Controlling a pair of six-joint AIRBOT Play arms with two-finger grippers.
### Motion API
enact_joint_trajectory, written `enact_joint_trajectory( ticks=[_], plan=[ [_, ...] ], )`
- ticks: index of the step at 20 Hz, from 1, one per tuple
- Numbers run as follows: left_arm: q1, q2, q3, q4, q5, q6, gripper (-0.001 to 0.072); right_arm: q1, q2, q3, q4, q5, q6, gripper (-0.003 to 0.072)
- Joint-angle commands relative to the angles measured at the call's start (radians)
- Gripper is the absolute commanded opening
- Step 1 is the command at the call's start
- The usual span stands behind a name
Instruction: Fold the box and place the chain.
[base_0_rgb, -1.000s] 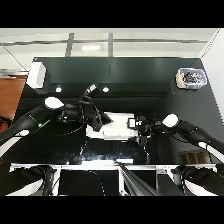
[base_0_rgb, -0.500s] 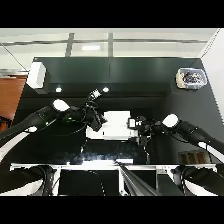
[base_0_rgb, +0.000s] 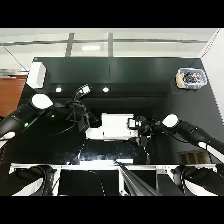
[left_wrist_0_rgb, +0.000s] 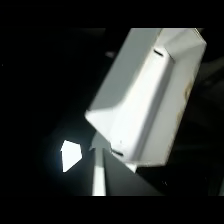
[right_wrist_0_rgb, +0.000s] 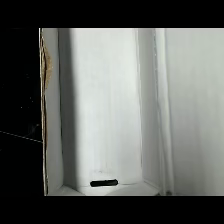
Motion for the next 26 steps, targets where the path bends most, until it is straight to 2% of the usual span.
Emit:
enact_joint_trajectory(
  ticks=[1,4,8,9,12,15,17,18,20,22,23,26],
  plan=[
    [-0.006,0.061,-0.040,0.099,-0.072,-0.003,0.0716,0.001,0.000,0.000,0.000,-0.001,0.000,0.0477],
    [-0.100,0.039,-0.076,0.233,0.034,0.198,0.0706,0.001,0.000,0.000,0.000,-0.001,0.001,0.0478],
    [-0.190,0.006,-0.100,0.253,0.208,0.281,0.0690,0.001,0.000,0.000,0.000,-0.001,0.000,0.0477],
    [-0.195,-0.002,-0.100,0.242,0.221,0.280,0.0652,0.001,0.000,0.000,0.000,-0.001,0.000,0.0477],
    [-0.197,-0.025,-0.100,0.174,0.188,0.276,0.0450,0.001,0.000,0.000,0.000,-0.001,0.001,0.0478],
    [-0.217,-0.035,-0.100,0.090,0.180,0.277,0.0329,0.001,0.000,0.000,0.000,-0.001,0.001,0.0478],
    [-0.229,-0.035,-0.100,0.058,0.194,0.277,0.0320,0.001,0.000,0.000,0.000,-0.001,0.001,0.0478],
    [-0.232,-0.036,-0.100,0.056,0.201,0.277,0.0267,0.001,0.000,0.000,0.001,-0.001,0.001,0.0478],
    [-0.232,-0.039,-0.100,0.055,0.201,0.277,0.0264,0.001,0.000,0.000,0.001,-0.002,0.001,0.0478],
    [-0.232,-0.048,-0.100,0.039,0.201,0.277,0.0213,0.001,0.000,0.000,0.001,-0.002,0.001,0.0478],
    [-0.232,-0.055,-0.100,0.029,0.203,0.277,0.0213,0.001,0.000,0.000,0.001,-0.002,0.001,0.0478],
    [-0.259,-0.061,-0.101,0.000,0.278,0.277,0.0197,0.002,0.000,0.000,0.000,-0.002,0.001,0.0478]
  ],
)
